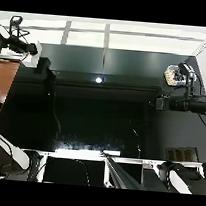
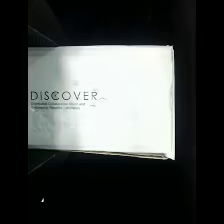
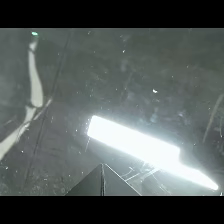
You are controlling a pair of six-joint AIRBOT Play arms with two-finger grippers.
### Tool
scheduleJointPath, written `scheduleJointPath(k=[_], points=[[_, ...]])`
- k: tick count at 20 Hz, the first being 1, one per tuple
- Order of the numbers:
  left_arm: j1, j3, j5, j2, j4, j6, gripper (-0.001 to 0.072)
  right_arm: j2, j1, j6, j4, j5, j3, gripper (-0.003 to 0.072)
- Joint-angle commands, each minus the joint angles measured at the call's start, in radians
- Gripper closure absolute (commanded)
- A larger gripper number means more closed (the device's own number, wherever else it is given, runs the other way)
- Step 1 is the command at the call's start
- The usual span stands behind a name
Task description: Fold the box and place the chain.
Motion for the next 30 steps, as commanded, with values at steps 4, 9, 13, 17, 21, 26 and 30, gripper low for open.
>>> scheduleJointPath(k=[4,9,13,17,21,26,30], points=[[0.013,0.087,-0.016,-0.059,0.011,-0.030,0.0001,0.000,0.004,0.010,-0.023,-0.032,0.000,0.0675],[0.000,0.133,-0.254,0.101,0.013,-0.078,0.0042,0.000,0.003,0.009,-0.148,-0.031,0.090,0.0675],[-0.002,0.039,-0.454,0.280,-0.099,-0.249,0.0688,0.009,0.003,0.040,-0.275,-0.057,0.247,0.0676],[-0.119,-0.449,-0.186,0.654,-0.379,0.087,0.0688,0.066,0.075,-0.104,-0.263,-0.339,0.144,0.0679],[-0.267,-1.108,0.209,1.067,-0.426,0.240,0.0686,0.085,0.110,-0.054,-0.261,-0.732,-0.117,0.0676],[-0.251,-1.448,0.385,1.353,-0.396,0.240,0.0685,0.085,0.108,-0.058,-0.340,-0.724,-0.227,0.0674],[-0.219,-1.455,0.386,1.382,-0.400,0.235,0.0685,0.085,0.108,-0.058,-0.340,-0.711,-0.227,0.0675]])
